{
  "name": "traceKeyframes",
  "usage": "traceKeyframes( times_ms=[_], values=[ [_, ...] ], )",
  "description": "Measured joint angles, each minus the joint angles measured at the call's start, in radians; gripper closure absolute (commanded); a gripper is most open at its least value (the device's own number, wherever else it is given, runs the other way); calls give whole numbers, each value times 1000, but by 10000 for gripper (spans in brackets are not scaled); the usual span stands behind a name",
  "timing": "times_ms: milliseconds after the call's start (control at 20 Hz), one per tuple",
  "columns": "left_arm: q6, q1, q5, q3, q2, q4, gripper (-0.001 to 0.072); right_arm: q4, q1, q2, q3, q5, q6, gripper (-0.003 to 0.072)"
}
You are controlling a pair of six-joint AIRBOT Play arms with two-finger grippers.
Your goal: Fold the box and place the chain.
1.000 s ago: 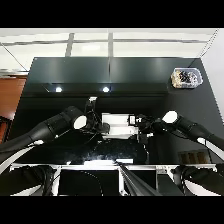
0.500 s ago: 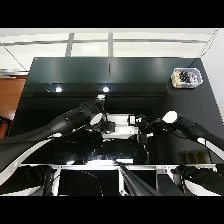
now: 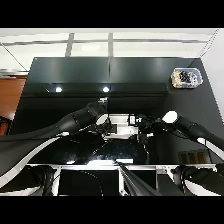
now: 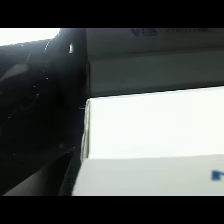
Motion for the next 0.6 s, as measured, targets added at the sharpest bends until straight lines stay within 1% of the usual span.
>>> traceKeyframes(
  times_ms=[100,150,200,250,300,600],
  values=[
    [-6,-4,1,1,-4,0,388,0,0,0,0,2,0,260],
    [-8,-5,1,1,-5,1,446,0,0,0,0,2,1,260],
    [-10,-6,2,1,-6,1,458,0,0,0,0,3,2,260],
    [-10,-6,2,1,-7,1,495,0,0,0,0,4,3,259],
    [-10,-6,1,1,-8,1,506,0,0,0,0,5,3,259],
    [-10,-6,1,2,-8,3,509,0,0,0,0,6,4,260]
  ],
)
